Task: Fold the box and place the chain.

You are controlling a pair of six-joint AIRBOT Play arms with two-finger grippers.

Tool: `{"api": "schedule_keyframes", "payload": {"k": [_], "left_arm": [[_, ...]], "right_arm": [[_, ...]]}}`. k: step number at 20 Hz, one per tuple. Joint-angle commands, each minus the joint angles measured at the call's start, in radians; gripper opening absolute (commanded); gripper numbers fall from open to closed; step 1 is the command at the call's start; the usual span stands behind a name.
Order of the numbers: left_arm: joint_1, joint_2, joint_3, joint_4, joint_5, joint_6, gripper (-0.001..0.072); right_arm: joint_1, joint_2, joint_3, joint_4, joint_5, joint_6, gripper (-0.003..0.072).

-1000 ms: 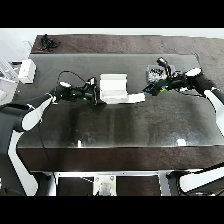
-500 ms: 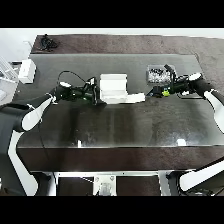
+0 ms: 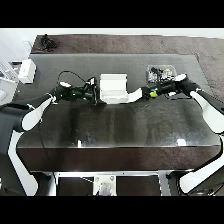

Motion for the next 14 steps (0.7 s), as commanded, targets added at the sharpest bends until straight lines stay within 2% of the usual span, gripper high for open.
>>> {"api": "schedule_keyframes", "payload": {"k": [1, 3, 7, 8, 9, 10, 14], "left_arm": [[-0.001, 0.001, 0.0, 0.0, 0.0, 0.0, 0.0466], [-0.001, 0.001, 0.0, 0.0, 0.0, 0.0, 0.0466], [-0.001, 0.001, 0.0, 0.0, 0.001, 0.0, 0.0466], [-0.001, 0.001, 0.0, 0.0, 0.0, 0.0, 0.0466], [-0.001, 0.001, 0.0, 0.0, 0.0, 0.0, 0.0466], [-0.001, 0.001, 0.0, 0.0, 0.0, 0.0, 0.0466], [-0.001, 0.001, 0.0, 0.0, 0.0, 0.0, 0.0466]], "right_arm": [[0.074, -0.002, 0.067, 0.01, 0.026, 0.002, 0.0007], [0.076, -0.002, 0.115, -0.041, 0.034, 0.004, 0.0007], [0.068, -0.002, 0.124, -0.054, 0.082, 0.033, 0.001], [0.068, -0.002, 0.124, -0.036, 0.105, 0.033, 0.0059], [0.068, -0.002, 0.124, -0.003, 0.119, 0.032, 0.018], [0.068, -0.002, 0.124, 0.031, 0.126, 0.032, 0.025], [0.068, -0.002, 0.124, 0.066, 0.127, 0.032, 0.0287]]}}
